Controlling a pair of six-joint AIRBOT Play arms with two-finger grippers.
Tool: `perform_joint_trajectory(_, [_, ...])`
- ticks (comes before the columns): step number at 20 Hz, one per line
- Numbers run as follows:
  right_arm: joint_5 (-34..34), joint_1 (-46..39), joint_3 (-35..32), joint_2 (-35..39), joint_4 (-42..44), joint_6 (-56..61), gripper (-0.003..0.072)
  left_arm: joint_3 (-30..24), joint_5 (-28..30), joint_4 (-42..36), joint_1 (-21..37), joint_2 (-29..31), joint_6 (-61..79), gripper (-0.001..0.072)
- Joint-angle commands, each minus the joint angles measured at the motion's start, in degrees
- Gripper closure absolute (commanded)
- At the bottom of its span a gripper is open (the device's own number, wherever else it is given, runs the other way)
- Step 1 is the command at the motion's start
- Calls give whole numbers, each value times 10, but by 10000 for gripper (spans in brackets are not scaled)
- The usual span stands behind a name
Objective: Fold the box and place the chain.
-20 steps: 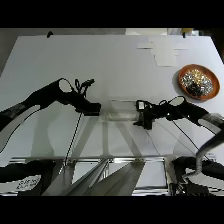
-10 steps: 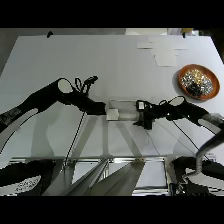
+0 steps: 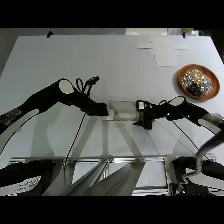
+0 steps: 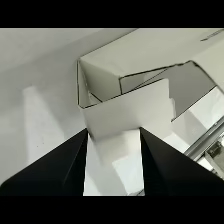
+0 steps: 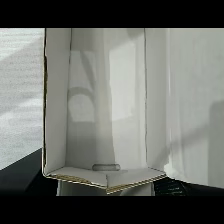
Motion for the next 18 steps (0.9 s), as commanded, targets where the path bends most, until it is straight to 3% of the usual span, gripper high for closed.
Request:
perform_joint_trajectory(1, [0,0,0,0,0,0,389,1,38,3,-22,0,-5,342])
perform_joint_trajectory(7, [0,0,0,0,0,0,389,4,81,79,-57,0,-107,341])
perform_joint_trajectory(18, [0,0,0,0,0,0,389,38,95,182,-104,-10,-268,342])
